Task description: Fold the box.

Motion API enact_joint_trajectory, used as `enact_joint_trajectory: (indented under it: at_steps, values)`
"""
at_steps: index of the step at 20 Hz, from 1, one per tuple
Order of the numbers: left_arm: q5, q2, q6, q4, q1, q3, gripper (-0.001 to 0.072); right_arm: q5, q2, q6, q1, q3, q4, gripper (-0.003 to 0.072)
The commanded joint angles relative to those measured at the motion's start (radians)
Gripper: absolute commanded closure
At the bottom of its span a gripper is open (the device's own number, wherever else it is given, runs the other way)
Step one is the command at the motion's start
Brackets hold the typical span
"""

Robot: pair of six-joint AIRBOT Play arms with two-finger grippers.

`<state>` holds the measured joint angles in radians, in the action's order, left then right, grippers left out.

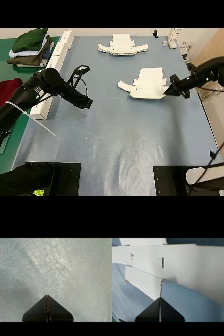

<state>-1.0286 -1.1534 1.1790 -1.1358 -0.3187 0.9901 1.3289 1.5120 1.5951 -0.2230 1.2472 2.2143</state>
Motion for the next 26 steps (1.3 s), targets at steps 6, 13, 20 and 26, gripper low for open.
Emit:
enact_joint_trajectory:
  at_steps: [6,13,20,26]
  values:
    - [0.000,0.000,-0.002,0.000,0.000,0.001,0.0694,-0.139,-0.610,-0.119,0.189,-0.753,0.027,0.0684]
    - [0.001,-0.001,-0.002,0.000,0.000,0.001,0.0694,-0.241,-0.670,-0.167,0.237,-0.821,0.016,0.0421]
    - [0.009,-0.001,-0.002,0.000,0.000,0.000,0.0694,-0.181,-0.672,-0.283,0.089,-0.677,-0.216,0.0320]
    - [0.009,0.000,-0.001,0.000,0.000,0.001,0.0695,-0.126,-0.671,-0.260,-0.136,-0.713,-0.309,0.0322]
